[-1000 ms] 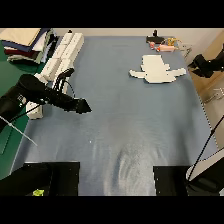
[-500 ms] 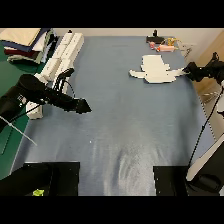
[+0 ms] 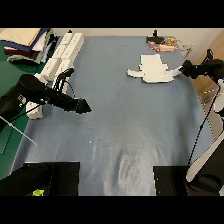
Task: Fold the box.
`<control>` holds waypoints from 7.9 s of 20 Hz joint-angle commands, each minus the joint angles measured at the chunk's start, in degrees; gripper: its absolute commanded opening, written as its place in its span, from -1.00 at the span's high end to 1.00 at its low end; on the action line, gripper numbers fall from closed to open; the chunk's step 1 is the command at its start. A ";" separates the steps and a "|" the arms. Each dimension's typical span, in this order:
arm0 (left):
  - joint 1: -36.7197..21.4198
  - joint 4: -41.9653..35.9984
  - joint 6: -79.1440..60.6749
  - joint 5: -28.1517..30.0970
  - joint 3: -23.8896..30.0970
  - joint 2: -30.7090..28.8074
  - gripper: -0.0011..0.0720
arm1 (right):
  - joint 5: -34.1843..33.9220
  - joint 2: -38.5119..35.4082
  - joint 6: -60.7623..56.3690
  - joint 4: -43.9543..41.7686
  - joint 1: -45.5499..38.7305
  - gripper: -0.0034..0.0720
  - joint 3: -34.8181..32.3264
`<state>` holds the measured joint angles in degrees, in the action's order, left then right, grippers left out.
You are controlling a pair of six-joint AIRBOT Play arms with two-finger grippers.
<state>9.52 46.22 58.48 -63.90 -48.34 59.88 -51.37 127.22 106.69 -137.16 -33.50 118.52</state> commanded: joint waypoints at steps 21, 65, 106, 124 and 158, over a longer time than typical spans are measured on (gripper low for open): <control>0.07 0.00 0.00 0.02 -0.04 0.02 -0.92 | -3.45 -56.43 -3.17 0.50 22.45 0.92 -66.58; -1.73 -5.09 -0.63 -2.54 -0.02 2.10 -0.92 | -4.70 -73.31 14.34 0.90 28.98 0.91 -92.76; 6.80 -23.87 -52.70 -10.43 -8.37 26.05 0.94 | 1.31 -76.17 0.59 27.34 38.62 0.07 -89.50; 26.36 -25.62 -73.00 29.49 22.88 -9.64 0.95 | 2.29 -76.22 -17.77 28.72 38.58 -0.63 -78.84; 32.89 -25.40 -70.44 28.22 26.27 -9.51 0.93 | -10.21 -76.22 -17.73 26.58 38.62 0.87 -78.84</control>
<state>42.35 20.82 -11.99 -35.94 -22.09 50.35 -56.58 51.05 88.92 -110.34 5.13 39.64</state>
